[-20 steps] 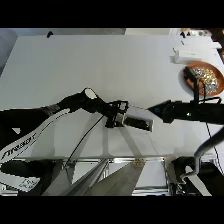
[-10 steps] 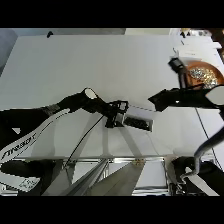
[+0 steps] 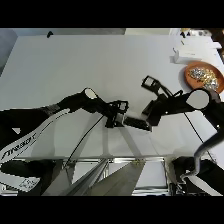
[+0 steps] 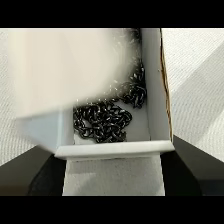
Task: Fold the box and place the chain.
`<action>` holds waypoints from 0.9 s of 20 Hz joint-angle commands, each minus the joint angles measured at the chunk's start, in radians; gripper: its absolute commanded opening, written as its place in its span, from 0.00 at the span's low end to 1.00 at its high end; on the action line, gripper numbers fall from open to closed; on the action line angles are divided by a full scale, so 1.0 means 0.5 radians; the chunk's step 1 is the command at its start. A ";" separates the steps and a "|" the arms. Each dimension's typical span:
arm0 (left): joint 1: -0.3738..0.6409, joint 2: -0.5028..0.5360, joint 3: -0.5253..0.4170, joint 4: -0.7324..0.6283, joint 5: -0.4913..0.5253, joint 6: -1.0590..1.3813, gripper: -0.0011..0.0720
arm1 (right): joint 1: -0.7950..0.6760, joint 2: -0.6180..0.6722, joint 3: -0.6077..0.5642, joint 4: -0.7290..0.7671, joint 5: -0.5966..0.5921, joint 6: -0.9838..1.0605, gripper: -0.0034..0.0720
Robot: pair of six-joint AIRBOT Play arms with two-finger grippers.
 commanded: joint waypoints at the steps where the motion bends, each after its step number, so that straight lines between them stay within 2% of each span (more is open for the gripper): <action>1: 0.002 0.002 -0.001 0.001 0.001 0.000 0.30 | 0.074 0.063 -0.002 0.017 0.189 -0.230 0.11; 4: 0.002 0.002 0.000 0.001 0.001 0.001 0.30 | 0.074 0.140 -0.032 0.013 0.187 -0.226 0.29; 6: 0.002 0.002 0.000 0.001 0.000 0.000 0.30 | 0.074 0.149 -0.089 -0.002 0.126 -0.226 0.29; 9: 0.002 0.002 -0.001 0.001 0.001 0.000 0.30 | 0.074 0.149 -0.156 -0.069 -0.007 -0.224 0.40; 14: 0.002 0.002 0.000 0.001 0.000 0.000 0.30 | 0.074 0.150 -0.156 -0.134 -0.089 -0.216 0.45; 18: 0.002 0.002 0.000 0.001 0.001 0.000 0.30 | 0.074 0.149 -0.156 -0.134 -0.093 -0.214 0.45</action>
